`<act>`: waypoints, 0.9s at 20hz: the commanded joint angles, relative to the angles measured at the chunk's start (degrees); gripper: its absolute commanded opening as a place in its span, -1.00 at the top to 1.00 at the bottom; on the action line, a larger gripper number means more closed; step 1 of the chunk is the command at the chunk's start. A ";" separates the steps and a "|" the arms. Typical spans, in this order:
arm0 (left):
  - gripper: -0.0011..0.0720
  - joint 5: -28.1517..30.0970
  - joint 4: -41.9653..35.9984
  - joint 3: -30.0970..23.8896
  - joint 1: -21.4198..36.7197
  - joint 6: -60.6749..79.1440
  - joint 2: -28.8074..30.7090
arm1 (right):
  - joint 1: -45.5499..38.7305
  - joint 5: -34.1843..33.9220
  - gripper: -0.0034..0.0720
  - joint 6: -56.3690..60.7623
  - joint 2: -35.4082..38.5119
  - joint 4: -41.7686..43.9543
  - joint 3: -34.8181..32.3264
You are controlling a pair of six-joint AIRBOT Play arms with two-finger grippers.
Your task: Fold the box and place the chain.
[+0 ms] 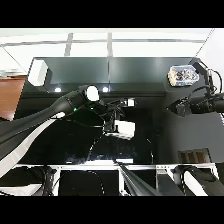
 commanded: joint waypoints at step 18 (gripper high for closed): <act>-0.98 1.14 3.10 0.02 -1.20 -0.13 -0.66 | 0.00 0.04 0.88 0.07 0.02 -0.20 -0.07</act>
